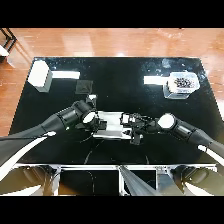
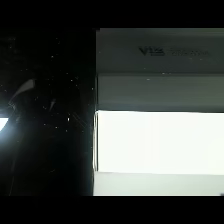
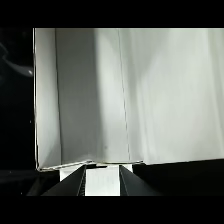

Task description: Fold the box and place the chain.

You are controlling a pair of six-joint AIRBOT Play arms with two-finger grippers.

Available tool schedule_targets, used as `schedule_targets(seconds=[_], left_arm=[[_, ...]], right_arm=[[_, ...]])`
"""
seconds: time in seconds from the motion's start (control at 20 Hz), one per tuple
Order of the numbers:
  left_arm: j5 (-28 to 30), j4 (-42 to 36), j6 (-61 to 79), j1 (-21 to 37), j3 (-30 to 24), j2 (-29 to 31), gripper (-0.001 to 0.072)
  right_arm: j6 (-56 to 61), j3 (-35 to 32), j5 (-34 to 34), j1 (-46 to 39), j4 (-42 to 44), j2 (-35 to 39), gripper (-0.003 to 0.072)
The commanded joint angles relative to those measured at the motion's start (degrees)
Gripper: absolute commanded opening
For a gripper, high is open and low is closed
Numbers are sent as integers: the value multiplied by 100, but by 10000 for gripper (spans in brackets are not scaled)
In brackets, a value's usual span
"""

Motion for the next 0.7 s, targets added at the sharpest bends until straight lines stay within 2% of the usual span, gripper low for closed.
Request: schedule_targets(seconds=[0.0,0.25,0.65], left_arm=[[28,-4,0,-2,4,-4,18],[31,-22,0,-2,4,-4,18],[35,-42,-2,-4,4,-7,18]], right_arm=[[9,7,-4,7,190,-2,236],[4,7,-470,232,551,-162,236],[0,7,-625,256,918,-376,237]])
